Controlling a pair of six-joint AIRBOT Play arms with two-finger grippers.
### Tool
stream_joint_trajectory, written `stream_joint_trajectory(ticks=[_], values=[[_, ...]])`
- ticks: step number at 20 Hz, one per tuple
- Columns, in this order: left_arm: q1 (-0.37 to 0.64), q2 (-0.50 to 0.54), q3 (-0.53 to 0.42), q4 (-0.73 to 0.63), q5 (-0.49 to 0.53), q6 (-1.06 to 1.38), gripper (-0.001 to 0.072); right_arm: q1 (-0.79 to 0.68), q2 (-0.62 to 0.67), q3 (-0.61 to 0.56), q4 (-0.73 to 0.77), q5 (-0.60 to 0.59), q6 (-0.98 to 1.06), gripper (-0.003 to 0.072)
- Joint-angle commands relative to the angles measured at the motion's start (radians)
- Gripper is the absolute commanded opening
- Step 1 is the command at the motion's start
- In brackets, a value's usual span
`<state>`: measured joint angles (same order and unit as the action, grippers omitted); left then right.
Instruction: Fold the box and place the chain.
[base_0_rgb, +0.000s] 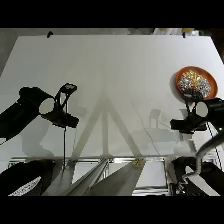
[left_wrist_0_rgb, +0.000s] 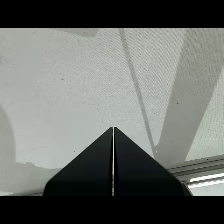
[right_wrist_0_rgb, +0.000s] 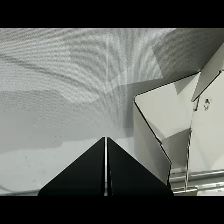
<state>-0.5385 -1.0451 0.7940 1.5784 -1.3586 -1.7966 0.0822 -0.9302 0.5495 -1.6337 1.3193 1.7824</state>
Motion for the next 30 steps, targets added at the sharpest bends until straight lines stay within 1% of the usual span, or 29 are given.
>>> stream_joint_trajectory(ticks=[1, 4, 6, 8, 12, 14, 16, 20, 21, 23, 25, 26, 27, 28, 30], values=[[0.001, 0.001, 0.0, 0.0, 0.0, 0.0, 0.0009, 0.0, -0.001, 0.0, 0.0, 0.0, 0.0, 0.0018], [0.001, 0.001, -0.001, 0.0, 0.0, 0.0, 0.0009, 0.0, -0.001, 0.0, -0.008, 0.0, -0.012, 0.0018], [0.001, 0.001, -0.001, 0.0, 0.0, 0.0, 0.0009, 0.0, -0.001, 0.002, -0.056, -0.031, -0.016, 0.0018], [0.001, 0.001, -0.001, 0.0, 0.0, 0.0, 0.0009, 0.0, 0.0, 0.019, -0.117, 0.008, -0.049, 0.0018], [0.001, 0.001, 0.0, 0.0, 0.0, 0.0, 0.0009, -0.008, 0.0, 0.098, -0.29, 0.097, -0.096, 0.0016], [0.001, 0.001, -0.001, 0.0, 0.0, 0.0, 0.0009, -0.062, 0.0, 0.127, -0.38, 0.103, -0.117, 0.0016], [0.001, 0.001, -0.001, 0.0, 0.0, 0.0, 0.0009, -0.148, 0.0, 0.138, -0.451, 0.081, -0.117, 0.0016], [0.001, 0.001, -0.001, 0.0, 0.0, 0.0, 0.0009, -0.375, 0.0, 0.138, -0.476, -0.059, -0.203, 0.0026], [0.001, 0.001, -0.001, 0.0, 0.0, 0.0, 0.0009, -0.447, 0.0, 0.138, -0.487, -0.092, -0.218, 0.011], [0.001, 0.001, -0.001, 0.0, 0.0, 0.0, 0.0009, -0.594, -0.002, 0.138, -0.481, -0.154, -0.22, 0.0422], [0.001, 0.001, 0.0, 0.0, 0.0, 0.0, 0.0009, -0.72, -0.029, 0.138, -0.48, -0.195, -0.232, 0.0432], [0.001, 0.001, 0.0, 0.0, 0.0, 0.0, 0.0009, -0.768, -0.058, 0.138, -0.48, -0.204, -0.285, 0.0445], [0.001, 0.001, 0.0, 0.0, 0.0, 0.0, 0.0009, -0.802, -0.087, 0.138, -0.481, -0.206, -0.346, 0.0511], [0.001, 0.001, -0.001, 0.0, 0.0, 0.0, 0.0009, -0.83, -0.111, 0.138, -0.484, -0.215, -0.397, 0.0555], [0.001, 0.001, 0.0, 0.0, 0.0, 0.0, 0.0009, -0.877, -0.143, 0.138, -0.487, -0.258, -0.463, 0.0554]])
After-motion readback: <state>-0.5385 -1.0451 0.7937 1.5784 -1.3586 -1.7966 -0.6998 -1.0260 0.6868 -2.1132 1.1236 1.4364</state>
